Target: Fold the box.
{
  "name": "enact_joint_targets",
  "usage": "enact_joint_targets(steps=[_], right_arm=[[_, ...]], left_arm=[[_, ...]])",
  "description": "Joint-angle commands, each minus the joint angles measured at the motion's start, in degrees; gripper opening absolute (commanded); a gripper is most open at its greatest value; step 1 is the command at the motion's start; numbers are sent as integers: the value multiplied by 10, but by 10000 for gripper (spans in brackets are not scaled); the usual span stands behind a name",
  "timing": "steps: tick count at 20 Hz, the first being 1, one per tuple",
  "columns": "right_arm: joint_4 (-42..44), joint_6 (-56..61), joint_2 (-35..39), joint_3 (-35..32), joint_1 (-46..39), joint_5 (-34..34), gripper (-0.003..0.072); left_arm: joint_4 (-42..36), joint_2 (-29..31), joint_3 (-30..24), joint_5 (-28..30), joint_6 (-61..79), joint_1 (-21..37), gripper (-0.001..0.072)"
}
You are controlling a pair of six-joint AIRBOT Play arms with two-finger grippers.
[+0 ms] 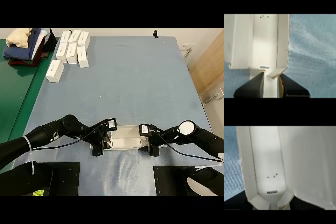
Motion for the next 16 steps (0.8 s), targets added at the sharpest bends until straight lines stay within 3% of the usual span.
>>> enact_joint_targets(steps=[1,13,14,16], right_arm=[[0,0,0,0,0,0,543],[0,0,0,0,0,0,543],[0,0,0,0,0,0,543],[0,0,0,0,0,0,544]], left_arm=[[-6,0,0,40,-2,-13,242],[-39,0,0,110,5,-57,230],[-39,0,0,109,5,-57,301],[-39,0,-1,107,4,-57,638]])
